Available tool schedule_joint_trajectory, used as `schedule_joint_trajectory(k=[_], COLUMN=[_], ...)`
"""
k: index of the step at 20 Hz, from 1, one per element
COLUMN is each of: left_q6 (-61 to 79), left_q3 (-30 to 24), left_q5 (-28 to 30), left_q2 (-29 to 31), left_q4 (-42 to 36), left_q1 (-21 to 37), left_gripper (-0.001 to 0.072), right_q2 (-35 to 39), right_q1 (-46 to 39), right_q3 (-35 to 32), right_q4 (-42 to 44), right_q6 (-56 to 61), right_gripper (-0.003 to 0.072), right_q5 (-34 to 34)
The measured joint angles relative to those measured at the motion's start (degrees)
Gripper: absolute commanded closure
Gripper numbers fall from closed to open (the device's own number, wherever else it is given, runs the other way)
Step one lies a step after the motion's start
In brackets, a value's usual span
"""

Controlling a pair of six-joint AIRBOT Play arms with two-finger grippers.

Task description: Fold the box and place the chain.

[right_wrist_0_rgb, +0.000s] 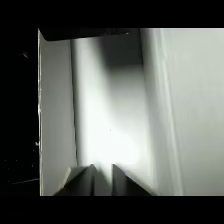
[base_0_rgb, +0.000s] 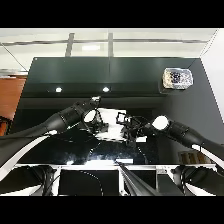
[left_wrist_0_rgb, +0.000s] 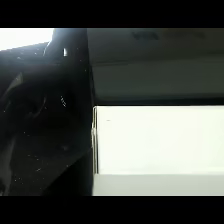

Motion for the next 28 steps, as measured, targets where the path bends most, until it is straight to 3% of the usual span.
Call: schedule_joint_trajectory(k=[1, 5, 10, 14, 17, 21, 22, 23, 24, 28], left_q6=[0.0, -0.1, 0.1, 0.1, 0.1, 0.0, 0.0, 0.1, 0.0, -0.3], left_q3=[0.0, 0.0, 0.0, 0.0, 0.0, 0.0, 0.0, 0.0, 0.0, 0.0], left_q5=[0.0, 0.1, -0.2, -0.2, -0.1, -0.2, -0.2, -0.1, 0.3, 0.2], left_q2=[0.0, 0.0, 0.0, 0.0, 0.0, 0.0, 0.0, 0.0, -0.1, -0.2], left_q4=[-0.2, -0.5, -0.5, -0.5, -0.5, -0.5, -0.5, -0.5, -0.5, -0.5], left_q1=[0.0, 0.0, 0.0, 0.0, 0.0, 0.0, 0.0, 0.0, 0.0, 0.0], left_gripper=[0.0679, 0.0679, 0.0679, 0.0679, 0.0679, 0.0678, 0.0677, 0.0677, 0.0678, 0.0679], right_q2=[0.1, 4.8, 13.3, 12.8, 8.5, 1.8, 0.8, 0.1, -0.4, -1.4], right_q1=[-0.2, -5.7, -25.6, -37.8, -36.9, -29.6, -28.1, -27.0, -26.2, -24.7], right_q3=[0.0, 0.3, 0.0, -3.9, -6.6, -7.9, -8.0, -8.0, -7.8, -5.4], right_q4=[-0.1, -1.6, -10.9, -15.3, -13.5, -3.6, -0.4, 2.4, 4.7, 9.5], right_q6=[0.8, 12.4, 38.2, 57.8, 63.7, 60.6, 58.7, 56.7, 54.6, 48.2], right_gripper=[0.0678, 0.0673, 0.0673, 0.0672, 0.0672, 0.0670, 0.0612, 0.0281, 0.0074, 0.0072], right_q5=[0.0, 5.2, 18.1, 21.3, 23.7, 23.5, 22.9, 22.3, 22.0, 24.3])
